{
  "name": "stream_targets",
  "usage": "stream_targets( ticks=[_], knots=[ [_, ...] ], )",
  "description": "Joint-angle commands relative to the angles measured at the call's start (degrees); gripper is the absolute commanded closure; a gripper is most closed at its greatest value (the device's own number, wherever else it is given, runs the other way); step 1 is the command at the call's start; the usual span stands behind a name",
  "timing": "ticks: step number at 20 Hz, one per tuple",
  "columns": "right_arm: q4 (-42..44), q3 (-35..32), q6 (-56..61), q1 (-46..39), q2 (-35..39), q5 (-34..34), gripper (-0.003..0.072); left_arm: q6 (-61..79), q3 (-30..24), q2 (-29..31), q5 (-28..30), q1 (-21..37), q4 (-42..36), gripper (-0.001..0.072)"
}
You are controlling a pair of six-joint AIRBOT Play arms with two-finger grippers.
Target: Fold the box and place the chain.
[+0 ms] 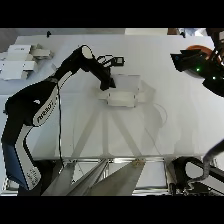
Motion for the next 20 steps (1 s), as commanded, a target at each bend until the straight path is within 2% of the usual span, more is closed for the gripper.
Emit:
stream_targets(
  ticks=[1,8,12,17,20],
  knots=[
    [0.0,0.1,0.0,0.0,0.0,0.0,0.016,-1.4,0.0,0.0,1.4,0.0,2.0,0.0714],
    [0.0,0.1,0.0,0.0,0.0,-0.1,0.016,-2.7,0.0,-0.1,5.6,0.0,1.6,0.0713],
    [0.0,0.1,0.0,0.0,0.0,-0.1,0.016,-3.7,0.0,-0.4,6.0,0.0,0.6,0.0713],
    [0.0,0.1,0.0,0.0,0.0,-0.1,0.016,-3.8,0.0,-3.1,3.7,0.0,0.5,0.0712],
    [0.0,0.1,0.0,0.0,0.0,-0.1,0.016,-3.6,0.0,-2.7,5.4,0.1,0.6,0.0712]
  ],
)
